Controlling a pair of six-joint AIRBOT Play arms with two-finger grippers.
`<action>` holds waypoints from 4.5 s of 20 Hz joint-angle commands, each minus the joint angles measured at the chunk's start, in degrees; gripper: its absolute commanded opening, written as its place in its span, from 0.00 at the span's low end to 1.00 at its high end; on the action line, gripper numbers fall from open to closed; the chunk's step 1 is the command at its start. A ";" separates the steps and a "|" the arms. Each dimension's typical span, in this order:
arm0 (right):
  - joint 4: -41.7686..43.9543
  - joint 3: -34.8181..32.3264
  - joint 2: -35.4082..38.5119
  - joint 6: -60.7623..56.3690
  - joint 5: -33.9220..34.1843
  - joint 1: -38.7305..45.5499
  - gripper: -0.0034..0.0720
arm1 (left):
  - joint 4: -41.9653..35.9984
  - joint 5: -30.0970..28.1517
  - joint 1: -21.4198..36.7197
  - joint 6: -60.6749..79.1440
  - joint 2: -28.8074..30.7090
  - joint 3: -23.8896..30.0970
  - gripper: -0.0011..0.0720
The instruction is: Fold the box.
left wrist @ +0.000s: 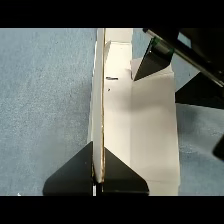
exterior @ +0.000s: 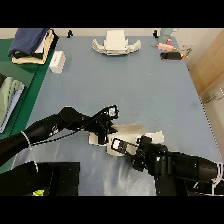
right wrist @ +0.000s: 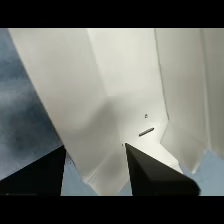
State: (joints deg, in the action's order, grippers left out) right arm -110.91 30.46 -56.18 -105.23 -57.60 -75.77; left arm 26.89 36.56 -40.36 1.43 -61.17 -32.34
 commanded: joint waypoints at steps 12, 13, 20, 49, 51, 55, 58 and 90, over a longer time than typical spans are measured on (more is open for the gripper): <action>-8.37 3.13 5.27 -24.17 -4.87 4.31 0.79 | -0.02 0.00 0.02 0.04 -0.02 0.02 0.03; -8.41 3.13 5.25 -24.15 -4.96 4.31 0.79 | -0.02 0.00 0.02 0.02 -0.02 0.02 0.04; -5.68 1.25 7.58 -9.44 -4.11 8.87 1.00 | -0.02 0.00 0.02 0.02 -0.02 0.02 0.04; 53.83 -2.93 4.76 89.13 7.72 50.23 1.00 | -0.02 -0.02 0.02 0.02 -0.02 0.02 0.04; 56.81 -2.93 3.78 94.18 6.95 50.90 1.00 | -0.02 0.02 0.02 0.04 -0.02 0.02 0.04; 66.34 -2.93 0.85 108.45 -1.42 58.36 1.00 | -0.02 0.00 0.02 0.04 -0.02 0.02 0.04; 67.93 -2.93 -1.25 113.02 -4.98 61.18 1.00 | -0.02 0.00 0.02 0.02 -0.02 0.02 0.04; 65.72 -4.85 -2.62 110.25 -1.57 60.41 0.90 | -0.02 0.00 0.02 0.02 -0.02 0.02 0.04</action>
State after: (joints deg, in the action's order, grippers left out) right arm -45.04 26.76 -59.79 4.99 -58.87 -15.33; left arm 26.85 36.58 -40.36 1.45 -61.19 -32.34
